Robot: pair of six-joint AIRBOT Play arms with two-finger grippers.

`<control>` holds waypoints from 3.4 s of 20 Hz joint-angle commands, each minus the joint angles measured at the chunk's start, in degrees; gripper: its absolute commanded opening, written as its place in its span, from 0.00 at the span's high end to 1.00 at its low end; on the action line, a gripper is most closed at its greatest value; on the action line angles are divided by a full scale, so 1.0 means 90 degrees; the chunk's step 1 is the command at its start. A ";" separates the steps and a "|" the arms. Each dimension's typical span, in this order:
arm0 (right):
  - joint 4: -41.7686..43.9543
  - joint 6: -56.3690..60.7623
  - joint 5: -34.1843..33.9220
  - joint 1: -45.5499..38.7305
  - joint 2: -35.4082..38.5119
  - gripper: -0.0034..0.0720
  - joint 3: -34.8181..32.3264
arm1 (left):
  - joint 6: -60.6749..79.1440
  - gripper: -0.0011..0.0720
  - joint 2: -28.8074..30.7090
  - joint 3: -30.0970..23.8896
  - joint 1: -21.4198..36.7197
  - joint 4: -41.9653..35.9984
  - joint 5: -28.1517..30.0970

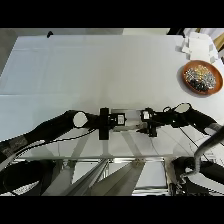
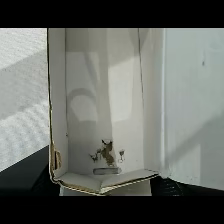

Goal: Fold the box and place the chain.

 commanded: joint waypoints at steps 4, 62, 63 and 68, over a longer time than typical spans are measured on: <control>0.0002 0.0000 -0.0019 -0.0002 0.0005 0.53 0.0007 | -0.3245 0.99 0.0860 0.0007 0.0415 0.1222 -0.0923; 0.0002 0.0000 -0.0019 -0.0002 0.0005 0.53 0.0007 | -0.7919 0.51 0.0639 -0.0391 0.0505 -0.0469 -0.0352; 0.0002 0.0000 -0.0019 -0.0002 0.0005 0.53 0.0007 | -0.8296 0.51 0.0500 -0.0243 0.0437 -0.0160 -0.0391; 0.0002 0.0000 -0.0019 -0.0002 0.0005 0.53 0.0007 | -0.9632 0.51 -0.0085 0.0573 0.0136 0.1226 -0.1071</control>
